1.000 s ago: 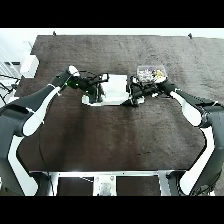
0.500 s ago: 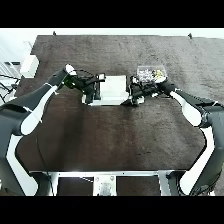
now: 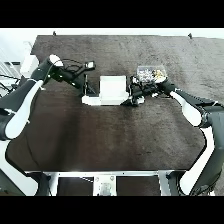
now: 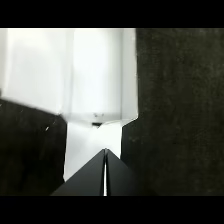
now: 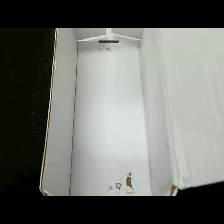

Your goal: Fold the box and place the chain.

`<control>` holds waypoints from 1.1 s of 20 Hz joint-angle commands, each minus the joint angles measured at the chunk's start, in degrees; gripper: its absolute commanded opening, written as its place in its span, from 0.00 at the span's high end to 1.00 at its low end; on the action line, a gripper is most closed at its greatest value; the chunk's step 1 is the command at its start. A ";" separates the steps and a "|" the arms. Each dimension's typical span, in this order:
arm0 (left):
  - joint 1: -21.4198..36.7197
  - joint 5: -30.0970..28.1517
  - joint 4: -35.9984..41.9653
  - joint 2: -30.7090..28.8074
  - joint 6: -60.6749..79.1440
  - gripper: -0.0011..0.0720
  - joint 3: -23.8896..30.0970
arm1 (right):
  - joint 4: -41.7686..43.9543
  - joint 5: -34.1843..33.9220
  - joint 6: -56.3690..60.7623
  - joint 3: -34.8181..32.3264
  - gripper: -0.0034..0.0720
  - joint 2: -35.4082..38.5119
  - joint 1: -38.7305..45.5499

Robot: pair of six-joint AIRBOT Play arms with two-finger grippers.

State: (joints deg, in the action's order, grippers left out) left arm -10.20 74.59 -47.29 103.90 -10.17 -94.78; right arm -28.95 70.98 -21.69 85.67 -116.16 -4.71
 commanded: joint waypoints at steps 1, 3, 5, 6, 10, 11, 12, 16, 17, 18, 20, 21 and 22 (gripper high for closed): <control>1.84 -0.83 0.13 -3.56 -17.00 0.96 0.35 | 0.00 0.02 0.02 0.00 0.16 0.00 0.02; 2.62 -5.27 -0.66 -6.10 -28.24 0.96 1.31 | 0.00 0.02 0.02 0.00 0.16 0.00 0.02; 3.72 -9.29 -1.99 -8.28 -38.21 0.96 3.39 | 0.00 0.02 0.00 0.00 0.16 0.00 0.02; 4.24 -9.66 -3.17 -9.33 -41.68 0.96 4.39 | 0.00 0.02 0.02 0.00 0.16 0.00 0.02; 6.60 -11.47 -6.34 -12.46 -51.74 0.96 11.04 | 0.00 0.02 0.02 0.00 0.16 0.00 0.02; 7.23 -12.35 -6.05 -13.38 -53.07 0.96 13.38 | 0.00 0.02 0.00 0.00 0.16 0.00 0.02; 8.00 -13.35 -5.53 -14.14 -53.33 0.96 15.93 | 0.00 0.02 0.02 0.00 0.16 0.00 0.02; 12.41 -12.44 1.53 -14.58 -53.83 0.96 22.43 | 0.00 0.02 0.02 0.00 0.16 0.00 0.02; 13.25 -12.33 2.43 -14.60 -53.86 0.96 23.89 | 0.00 0.02 0.02 0.00 0.16 0.00 0.02; 13.79 -12.39 2.93 -14.58 -53.88 0.96 25.57 | 0.00 0.02 0.02 0.00 0.16 0.00 0.02; 14.10 -12.44 3.85 -14.58 -53.55 0.96 27.98 | 0.00 0.02 0.02 0.00 0.16 0.00 0.02; 14.10 -12.35 5.11 -14.34 -52.68 0.96 28.70 | 0.00 0.02 0.02 0.00 0.16 0.00 0.02; 14.10 -12.66 5.49 -13.99 -52.35 0.96 29.09 | 0.00 0.02 0.02 0.00 0.16 0.00 0.02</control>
